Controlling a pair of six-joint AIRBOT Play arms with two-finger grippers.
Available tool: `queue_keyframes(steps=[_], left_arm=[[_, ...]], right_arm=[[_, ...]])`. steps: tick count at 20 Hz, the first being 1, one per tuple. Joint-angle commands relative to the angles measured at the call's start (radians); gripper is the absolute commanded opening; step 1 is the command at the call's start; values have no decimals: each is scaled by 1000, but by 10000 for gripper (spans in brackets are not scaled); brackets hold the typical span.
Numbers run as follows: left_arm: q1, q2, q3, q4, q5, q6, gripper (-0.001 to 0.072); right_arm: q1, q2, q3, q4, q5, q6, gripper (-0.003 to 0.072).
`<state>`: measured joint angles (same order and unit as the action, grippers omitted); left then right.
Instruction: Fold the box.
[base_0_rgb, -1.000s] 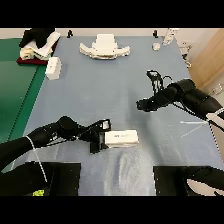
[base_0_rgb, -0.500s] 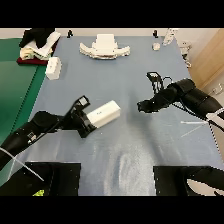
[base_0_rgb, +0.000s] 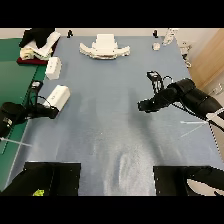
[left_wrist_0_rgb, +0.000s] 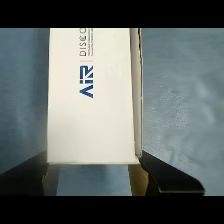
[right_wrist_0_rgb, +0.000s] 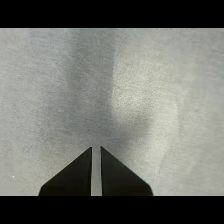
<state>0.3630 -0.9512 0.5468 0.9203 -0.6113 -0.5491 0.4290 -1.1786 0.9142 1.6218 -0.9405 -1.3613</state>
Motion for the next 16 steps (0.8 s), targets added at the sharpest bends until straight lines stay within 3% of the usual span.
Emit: queue_keyframes(steps=[1,10,16], left_arm=[[112,-181,148,19,10,-16,474],[27,-629,615,15,10,-28,474],[16,-800,845,14,9,-71,474]], right_arm=[[0,0,1,-3,26,0,81],[0,-4,1,-4,104,0,80],[0,-22,1,-6,105,0,81]])
